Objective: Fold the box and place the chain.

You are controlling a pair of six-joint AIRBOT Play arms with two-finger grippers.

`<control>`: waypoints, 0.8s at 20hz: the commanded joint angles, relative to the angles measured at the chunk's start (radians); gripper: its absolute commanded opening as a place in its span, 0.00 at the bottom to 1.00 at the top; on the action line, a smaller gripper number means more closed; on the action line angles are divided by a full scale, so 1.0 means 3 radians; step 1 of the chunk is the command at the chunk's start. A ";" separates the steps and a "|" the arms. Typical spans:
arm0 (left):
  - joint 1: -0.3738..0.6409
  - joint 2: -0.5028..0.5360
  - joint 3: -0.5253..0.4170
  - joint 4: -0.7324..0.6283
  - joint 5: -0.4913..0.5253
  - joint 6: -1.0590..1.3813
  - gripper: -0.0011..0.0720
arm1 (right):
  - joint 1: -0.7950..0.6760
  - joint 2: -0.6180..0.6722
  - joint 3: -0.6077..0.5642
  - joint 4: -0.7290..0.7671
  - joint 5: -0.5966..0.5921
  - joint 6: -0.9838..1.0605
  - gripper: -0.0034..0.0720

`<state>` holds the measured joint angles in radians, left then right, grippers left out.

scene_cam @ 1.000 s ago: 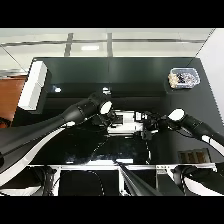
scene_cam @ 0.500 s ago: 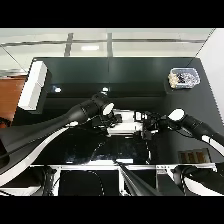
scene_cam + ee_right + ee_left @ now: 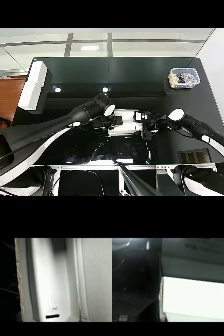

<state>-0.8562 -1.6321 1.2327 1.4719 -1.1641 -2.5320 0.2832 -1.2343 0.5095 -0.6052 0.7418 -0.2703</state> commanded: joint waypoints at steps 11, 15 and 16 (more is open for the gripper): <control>0.0008 -0.0028 0.0108 0.0023 0.0020 0.0003 0.56 | -0.0001 -0.0001 0.0000 0.0008 0.0005 0.0015 0.58; 0.0008 -0.0029 0.0170 0.0065 0.0000 0.0172 0.48 | -0.0001 -0.0001 0.0000 0.0008 0.0005 0.0015 0.58; 0.0005 -0.0031 0.0169 0.0066 -0.0036 0.0209 0.48 | -0.0001 -0.0001 0.0000 0.0008 0.0005 0.0015 0.58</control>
